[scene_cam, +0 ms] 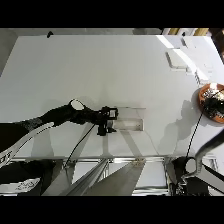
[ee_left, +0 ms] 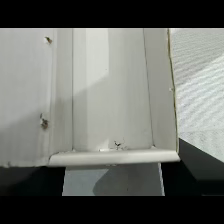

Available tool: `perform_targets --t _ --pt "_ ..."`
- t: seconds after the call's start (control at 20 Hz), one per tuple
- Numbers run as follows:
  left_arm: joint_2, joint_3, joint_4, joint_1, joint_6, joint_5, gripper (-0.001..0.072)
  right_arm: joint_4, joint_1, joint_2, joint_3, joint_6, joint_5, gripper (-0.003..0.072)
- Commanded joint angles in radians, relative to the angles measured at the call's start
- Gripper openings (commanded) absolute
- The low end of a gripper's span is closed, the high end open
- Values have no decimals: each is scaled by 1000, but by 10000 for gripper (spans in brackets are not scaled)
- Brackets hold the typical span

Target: Fold the box and place the chain.

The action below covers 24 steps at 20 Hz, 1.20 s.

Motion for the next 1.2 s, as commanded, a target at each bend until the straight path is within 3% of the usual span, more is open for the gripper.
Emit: perform_targets --t 0.0,0.25,0.45,0.55,0.65,1.0,1.15 --pt "-1 1 0 1 0 0 273 7 -1 -31 -1 -9 -5 285" --pt "-1 1 0 1 0 0 273 11 -1 -73 -1 -8 -2 268" --pt "-1 1 0 1 0 0 273 11 -1 -73 -1 -8 0 97" --pt "-1 1 0 1 0 0 273 12 -1 -71 -1 -8 13 45" --pt "-1 1 0 1 0 0 273 24 0 -48 -1 -8 32 41" --pt "-1 1 1 1 0 0 273 100 108 222 0 -10 119 21" --pt "-1 1 1 1 0 0 273 192 178 358 0 -43 216 21"
